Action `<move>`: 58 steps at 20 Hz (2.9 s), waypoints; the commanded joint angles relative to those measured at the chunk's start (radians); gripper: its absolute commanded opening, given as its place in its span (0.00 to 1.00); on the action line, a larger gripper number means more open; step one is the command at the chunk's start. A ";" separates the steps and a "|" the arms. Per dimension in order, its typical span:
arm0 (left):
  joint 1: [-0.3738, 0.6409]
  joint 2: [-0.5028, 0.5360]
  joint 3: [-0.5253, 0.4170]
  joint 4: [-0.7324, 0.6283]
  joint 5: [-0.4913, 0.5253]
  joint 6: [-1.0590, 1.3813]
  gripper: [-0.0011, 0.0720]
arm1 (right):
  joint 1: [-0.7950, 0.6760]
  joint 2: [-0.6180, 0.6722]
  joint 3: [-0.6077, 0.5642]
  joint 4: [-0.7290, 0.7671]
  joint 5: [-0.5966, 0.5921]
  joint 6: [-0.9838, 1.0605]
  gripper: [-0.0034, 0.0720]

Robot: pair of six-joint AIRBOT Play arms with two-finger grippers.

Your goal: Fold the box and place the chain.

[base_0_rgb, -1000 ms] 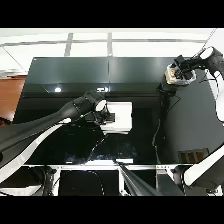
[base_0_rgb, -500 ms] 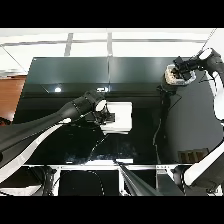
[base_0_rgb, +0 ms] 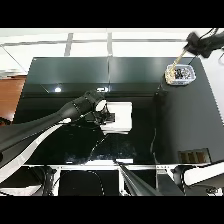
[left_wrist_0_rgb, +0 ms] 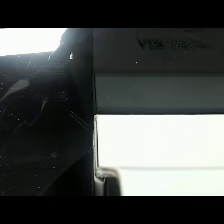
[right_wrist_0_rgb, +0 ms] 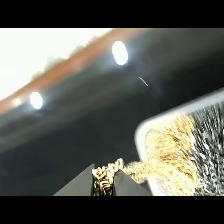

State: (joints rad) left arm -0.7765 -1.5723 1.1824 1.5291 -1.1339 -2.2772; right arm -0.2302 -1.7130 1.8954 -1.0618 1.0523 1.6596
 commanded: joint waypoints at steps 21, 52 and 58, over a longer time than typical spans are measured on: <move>0.000 0.001 0.000 0.003 0.003 0.000 0.06 | 0.185 0.644 -0.001 0.333 0.404 -0.211 0.07; 0.000 0.001 0.000 0.003 0.006 0.000 0.06 | 0.629 0.562 -1.070 0.375 -0.195 -0.227 0.07; -0.001 0.001 0.000 0.003 0.006 0.000 0.06 | 0.586 0.563 -1.093 0.354 -0.133 -0.229 0.63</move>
State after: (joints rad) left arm -0.7765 -1.5723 1.1824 1.5326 -1.1286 -2.2776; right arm 0.3862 -1.1481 0.8120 -0.6968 0.8852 1.4311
